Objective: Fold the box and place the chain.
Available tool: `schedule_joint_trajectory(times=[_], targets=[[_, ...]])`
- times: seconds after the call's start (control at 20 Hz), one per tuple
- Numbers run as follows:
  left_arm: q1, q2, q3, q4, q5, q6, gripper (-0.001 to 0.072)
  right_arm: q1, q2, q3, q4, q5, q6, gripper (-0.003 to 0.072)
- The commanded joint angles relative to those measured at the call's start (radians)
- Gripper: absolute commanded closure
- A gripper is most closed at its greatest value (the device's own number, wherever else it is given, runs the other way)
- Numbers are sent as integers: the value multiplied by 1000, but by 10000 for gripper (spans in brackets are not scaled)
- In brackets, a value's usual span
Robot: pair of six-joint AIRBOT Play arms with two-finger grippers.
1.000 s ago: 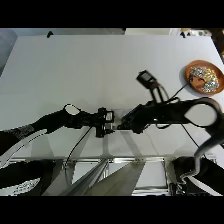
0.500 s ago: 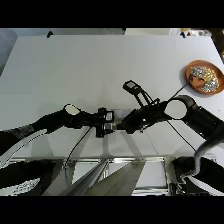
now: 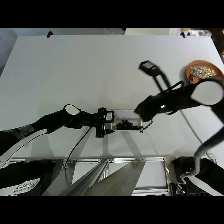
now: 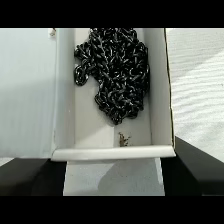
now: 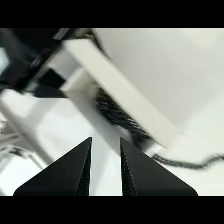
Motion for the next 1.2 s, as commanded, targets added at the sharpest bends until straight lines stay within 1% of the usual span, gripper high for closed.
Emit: schedule_joint_trajectory(times=[0.0,0.05,0.1,0.15,0.2,0.25,0.3,0.35,0.45,0.55,0.7,0.9,1.0,1.15], targets=[[0,1,0,0,0,0,499,-137,11,12,-274,48,83,482],[0,1,0,0,0,0,499,-179,8,-4,-291,25,99,482],[0,1,0,0,0,0,499,-219,-2,-23,-286,6,101,449],[0,1,0,0,0,0,499,-244,-17,-41,-274,-3,101,238],[0,1,0,0,0,0,499,-249,-33,-60,-264,-11,101,76],[0,1,0,0,0,0,499,-247,-54,-77,-254,-14,101,76],[0,1,0,0,0,0,499,-246,-79,-97,-228,-14,102,105],[0,1,0,0,0,0,499,-246,-105,-114,-201,-14,102,180],[0,1,0,0,0,0,499,-246,-162,-146,-175,-10,108,190],[0,1,0,0,1,0,499,-246,-204,-173,-174,-11,125,295],[0,1,0,0,0,0,499,-214,-253,-185,-179,-21,127,299],[0,1,0,0,0,0,499,-112,-292,-185,-228,-102,188,352],[0,1,0,0,0,0,499,-74,-319,-185,-278,-110,226,352],[0,1,0,0,0,0,499,-66,-360,-185,-286,-109,249,352]])
